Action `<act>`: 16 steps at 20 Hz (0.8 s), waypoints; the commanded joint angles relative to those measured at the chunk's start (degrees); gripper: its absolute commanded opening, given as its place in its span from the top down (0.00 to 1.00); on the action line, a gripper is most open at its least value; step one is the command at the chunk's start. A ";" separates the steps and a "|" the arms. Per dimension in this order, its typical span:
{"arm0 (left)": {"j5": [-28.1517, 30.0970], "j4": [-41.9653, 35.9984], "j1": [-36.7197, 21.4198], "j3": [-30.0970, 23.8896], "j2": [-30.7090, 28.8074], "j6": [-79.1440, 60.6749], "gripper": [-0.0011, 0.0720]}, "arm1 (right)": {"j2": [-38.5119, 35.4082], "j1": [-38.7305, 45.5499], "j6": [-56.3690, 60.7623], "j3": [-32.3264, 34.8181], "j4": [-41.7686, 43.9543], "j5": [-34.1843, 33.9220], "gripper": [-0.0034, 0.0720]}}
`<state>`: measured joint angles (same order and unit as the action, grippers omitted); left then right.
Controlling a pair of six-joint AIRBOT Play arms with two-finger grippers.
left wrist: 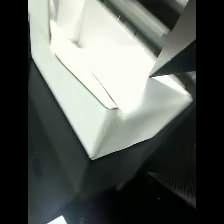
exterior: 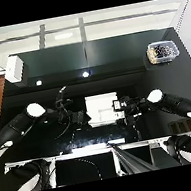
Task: Fold the box and place the chain.
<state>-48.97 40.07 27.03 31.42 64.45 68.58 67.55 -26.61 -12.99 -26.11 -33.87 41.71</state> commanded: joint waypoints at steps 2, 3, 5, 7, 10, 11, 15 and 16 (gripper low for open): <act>6.54 14.16 7.74 3.23 -0.04 17.03 0.03 | 0.04 -0.07 0.26 0.00 0.07 -0.31 0.21; 5.99 16.81 8.52 3.98 -0.04 20.72 0.03 | 0.04 -0.07 0.42 0.00 0.28 -0.61 0.21; 5.79 19.39 9.99 4.85 -0.02 27.17 0.03 | 0.04 -0.07 0.61 0.00 0.44 -0.92 0.21; 5.57 19.56 11.41 5.03 -0.02 30.23 0.03 | 0.04 -0.07 0.59 0.00 0.42 -0.90 0.21; 5.46 21.97 12.85 5.27 -0.02 38.05 0.04 | 0.04 -0.07 0.57 0.00 0.42 -0.85 0.21; 5.40 22.84 13.29 5.27 -0.02 39.87 0.04 | 0.04 -0.07 0.57 0.00 0.37 -0.81 0.35; 5.51 24.61 14.16 5.27 0.09 42.84 0.04 | 0.04 -0.07 0.57 0.00 0.37 -0.81 0.50; 5.68 24.65 14.21 5.29 0.24 42.91 0.04 | 0.04 -0.07 0.57 0.00 0.37 -0.81 0.50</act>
<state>-43.55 63.00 40.66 36.62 64.55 107.94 67.55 -26.61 -12.43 -26.11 -33.47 40.84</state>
